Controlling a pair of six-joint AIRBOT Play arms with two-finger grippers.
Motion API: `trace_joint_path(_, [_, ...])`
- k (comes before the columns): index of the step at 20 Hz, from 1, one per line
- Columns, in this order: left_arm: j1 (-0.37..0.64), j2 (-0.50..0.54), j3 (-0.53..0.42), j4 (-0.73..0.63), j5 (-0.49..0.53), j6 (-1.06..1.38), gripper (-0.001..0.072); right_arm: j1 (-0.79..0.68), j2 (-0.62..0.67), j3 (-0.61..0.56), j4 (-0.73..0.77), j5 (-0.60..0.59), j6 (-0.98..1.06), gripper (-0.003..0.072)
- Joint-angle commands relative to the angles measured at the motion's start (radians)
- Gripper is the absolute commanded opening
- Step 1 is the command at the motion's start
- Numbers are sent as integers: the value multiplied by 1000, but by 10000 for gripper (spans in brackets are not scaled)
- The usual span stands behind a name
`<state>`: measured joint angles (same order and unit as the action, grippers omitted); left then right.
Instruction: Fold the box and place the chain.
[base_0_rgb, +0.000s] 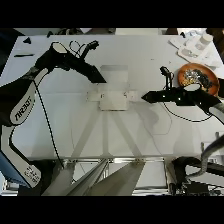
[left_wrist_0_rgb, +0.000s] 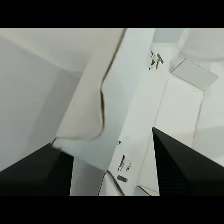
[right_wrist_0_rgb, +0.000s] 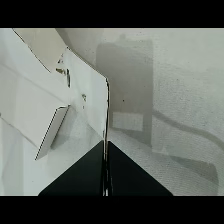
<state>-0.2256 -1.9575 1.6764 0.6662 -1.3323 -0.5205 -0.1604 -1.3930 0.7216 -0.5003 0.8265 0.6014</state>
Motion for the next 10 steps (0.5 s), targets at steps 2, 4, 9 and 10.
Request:
trace_joint_path(2, [-19,-37,1,4,4,26,516,1,1,-1,0,0,0,10])
trace_joint_path(4, [-21,-51,1,3,6,27,515,1,1,-1,0,0,0,10])
trace_joint_path(9, [-21,-71,1,3,12,54,326,1,1,-1,0,1,0,10])
trace_joint_path(10, [-21,-71,1,3,12,76,272,1,1,0,0,1,0,10])
